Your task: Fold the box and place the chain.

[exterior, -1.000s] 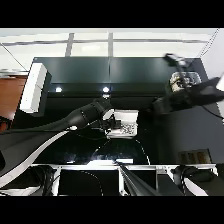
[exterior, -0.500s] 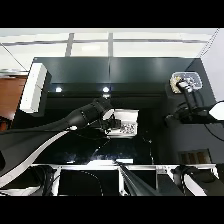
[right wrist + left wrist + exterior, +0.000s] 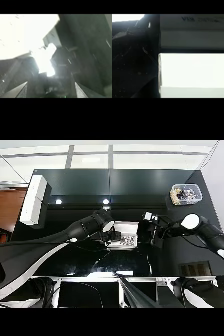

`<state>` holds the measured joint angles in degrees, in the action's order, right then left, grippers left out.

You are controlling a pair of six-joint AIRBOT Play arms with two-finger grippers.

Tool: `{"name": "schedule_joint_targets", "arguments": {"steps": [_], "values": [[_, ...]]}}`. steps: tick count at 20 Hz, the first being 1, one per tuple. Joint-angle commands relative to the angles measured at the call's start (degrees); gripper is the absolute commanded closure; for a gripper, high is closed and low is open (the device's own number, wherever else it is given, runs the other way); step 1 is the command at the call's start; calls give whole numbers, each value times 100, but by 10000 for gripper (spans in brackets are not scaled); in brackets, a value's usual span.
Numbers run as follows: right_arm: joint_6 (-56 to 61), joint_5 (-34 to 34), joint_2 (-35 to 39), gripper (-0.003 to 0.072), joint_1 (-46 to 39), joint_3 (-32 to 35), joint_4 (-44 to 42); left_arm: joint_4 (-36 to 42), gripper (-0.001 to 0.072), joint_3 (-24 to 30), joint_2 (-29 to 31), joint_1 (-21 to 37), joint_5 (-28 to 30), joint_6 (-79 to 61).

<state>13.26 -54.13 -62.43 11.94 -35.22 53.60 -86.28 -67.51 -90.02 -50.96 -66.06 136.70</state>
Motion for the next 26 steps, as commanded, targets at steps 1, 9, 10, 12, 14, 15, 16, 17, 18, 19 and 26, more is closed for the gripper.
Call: {"name": "schedule_joint_targets", "arguments": {"steps": [1, 9, 10, 12, 14, 15, 16, 17, 18, 19, 26], "values": [[-1141, 142, -439, -8, 177, 7, -658, 0, 681, -2, 2, 0, 2, 0], [-1353, 605, -859, -7, 527, 4, -667, 0, 681, -2, 2, 0, 2, 2], [-1353, 645, -859, -7, 531, 4, -691, 0, 681, -2, 2, 0, 2, 2], [-1351, 702, -859, -7, 555, 7, -732, 0, 681, -2, 2, 0, 2, 2], [-1198, 949, -881, -6, 658, 7, -704, 2, 681, -2, 2, 0, 2, 2], [-1095, 1117, -887, 3, 713, 7, -706, 0, 681, -2, 2, 0, 0, 2], [-1047, 1237, -894, 16, 745, 7, -706, 0, 682, -2, 2, 0, 0, 2], [-1040, 1300, -896, 85, 765, 7, -704, 0, 681, -2, 2, 0, 0, 2], [-968, 1298, -896, 270, 763, 7, -693, 2, 681, -2, 2, 0, 0, 2], [-839, 1305, -896, 269, 763, 7, -629, 0, 681, -2, 2, 0, 0, 2], [70, 804, -817, 678, 741, 4, -179, 0, 681, -2, 2, 0, 2, 2]]}}
